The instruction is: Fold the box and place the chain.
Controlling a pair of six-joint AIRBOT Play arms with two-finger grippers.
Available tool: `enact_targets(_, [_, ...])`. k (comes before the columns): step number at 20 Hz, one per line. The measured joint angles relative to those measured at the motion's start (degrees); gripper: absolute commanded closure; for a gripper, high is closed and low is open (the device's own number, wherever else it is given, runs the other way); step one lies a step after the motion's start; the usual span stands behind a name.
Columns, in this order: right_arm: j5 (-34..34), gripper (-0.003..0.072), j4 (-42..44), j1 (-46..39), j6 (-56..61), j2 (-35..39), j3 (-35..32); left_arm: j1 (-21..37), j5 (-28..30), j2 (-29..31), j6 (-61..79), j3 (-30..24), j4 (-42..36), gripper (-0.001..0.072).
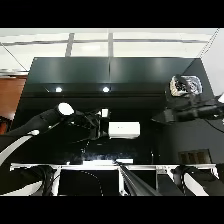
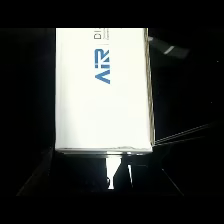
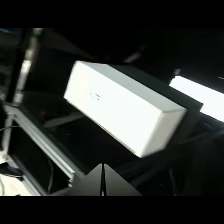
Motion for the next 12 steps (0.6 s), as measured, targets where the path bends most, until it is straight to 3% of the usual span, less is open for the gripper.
enact_targets(6, [0.2,0.0676,-3.6,-5.7,0.5,2.5,0.2,-1.8,-3.0,7.3,-7.9,0.8,3.4,0.0001])
enact_targets(12, [-3.4,0.0677,-4.4,-6.5,-0.4,2.9,0.1,-10.4,2.9,-0.1,-12.7,7.5,3.1,0.0003])
